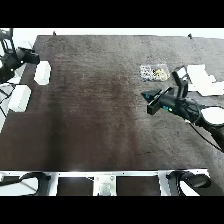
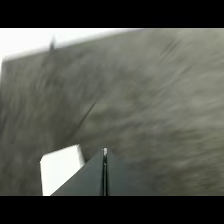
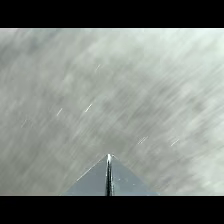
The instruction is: Fold the box and place the chain.
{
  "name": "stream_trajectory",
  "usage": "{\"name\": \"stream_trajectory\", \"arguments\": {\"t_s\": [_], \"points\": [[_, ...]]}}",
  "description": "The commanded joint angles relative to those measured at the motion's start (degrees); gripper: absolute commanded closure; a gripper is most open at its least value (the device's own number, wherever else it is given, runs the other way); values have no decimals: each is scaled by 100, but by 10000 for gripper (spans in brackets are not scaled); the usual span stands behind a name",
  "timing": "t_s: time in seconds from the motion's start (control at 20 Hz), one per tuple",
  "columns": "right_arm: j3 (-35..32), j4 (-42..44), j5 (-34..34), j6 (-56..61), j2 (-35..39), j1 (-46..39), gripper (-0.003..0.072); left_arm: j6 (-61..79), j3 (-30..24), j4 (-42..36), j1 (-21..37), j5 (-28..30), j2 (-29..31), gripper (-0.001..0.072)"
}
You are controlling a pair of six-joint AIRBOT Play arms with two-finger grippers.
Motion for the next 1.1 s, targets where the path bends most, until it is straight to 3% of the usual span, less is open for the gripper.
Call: {"name": "stream_trajectory", "arguments": {"t_s": [0.0, 0.25, 0.45, 0.55, 0.75, 1.05], "points": [[-4, -162, -603, 90, 649, -4, 680, 1290, -894, -844, -584, 190, 1316, 695], [-232, -931, -667, 1003, 1738, -317, 681, 3469, -2953, -3093, -1314, -142, 3051, 695], [-1231, -1154, -669, 1117, 2981, -1130, 681, 5534, -4518, -5611, -1528, -356, 4133, 696], [-1742, -1139, -669, 1117, 3687, -1458, 682, 6100, -5136, -6352, -1528, -522, 4607, 696], [-2736, -1137, -732, 1462, 5125, -1624, 683, 6255, -6061, -6754, -1528, -535, 5300, 696], [-3119, -1082, -925, 1480, 5237, -1620, 684, 6258, -6249, -6767, -1541, -208, 5313, 696]]}}
